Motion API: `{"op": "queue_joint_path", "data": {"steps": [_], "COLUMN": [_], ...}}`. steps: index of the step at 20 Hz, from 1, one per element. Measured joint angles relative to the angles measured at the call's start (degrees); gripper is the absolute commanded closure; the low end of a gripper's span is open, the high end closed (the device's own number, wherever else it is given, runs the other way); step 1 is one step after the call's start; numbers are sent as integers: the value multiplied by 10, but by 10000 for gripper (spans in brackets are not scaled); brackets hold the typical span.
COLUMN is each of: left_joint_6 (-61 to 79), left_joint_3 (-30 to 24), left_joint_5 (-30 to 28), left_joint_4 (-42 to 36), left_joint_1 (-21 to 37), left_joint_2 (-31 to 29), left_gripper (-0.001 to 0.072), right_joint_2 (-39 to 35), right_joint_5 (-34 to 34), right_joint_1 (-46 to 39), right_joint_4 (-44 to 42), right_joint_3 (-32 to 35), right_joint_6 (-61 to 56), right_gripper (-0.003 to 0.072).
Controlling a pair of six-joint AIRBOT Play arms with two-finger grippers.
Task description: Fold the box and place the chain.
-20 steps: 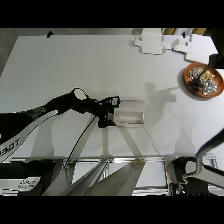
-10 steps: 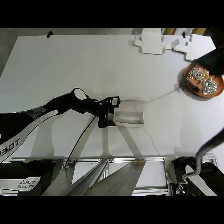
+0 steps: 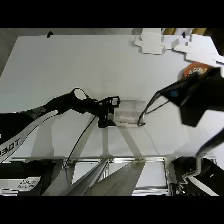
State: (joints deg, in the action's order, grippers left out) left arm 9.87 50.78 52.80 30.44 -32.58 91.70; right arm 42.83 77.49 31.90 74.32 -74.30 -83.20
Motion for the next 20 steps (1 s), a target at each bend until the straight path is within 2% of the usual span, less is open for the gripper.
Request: {"op": "queue_joint_path", "data": {"steps": [4, 8, 18, 19, 20], "left_joint_6": [0, 0, 0, 0, 0], "left_joint_3": [0, 0, 0, 0, 0], "left_joint_5": [0, 0, 0, 0, 0], "left_joint_4": [0, 0, 0, 0, 0], "left_joint_1": [0, 0, 0, 0, 0], "left_joint_2": [0, 0, 0, 0, 0], "left_gripper": [373, 373, 373, 373, 373], "right_joint_2": [0, 9, 104, 114, 125], "right_joint_5": [-48, -124, -209, -214, -217], "right_joint_1": [38, 49, 51, 50, 50], "right_joint_4": [24, 34, 59, 59, 61], "right_joint_3": [73, 148, 277, 283, 288], "right_joint_6": [-13, -17, -22, -23, -24], "right_gripper": [666, 666, 664, 631, 527]}}
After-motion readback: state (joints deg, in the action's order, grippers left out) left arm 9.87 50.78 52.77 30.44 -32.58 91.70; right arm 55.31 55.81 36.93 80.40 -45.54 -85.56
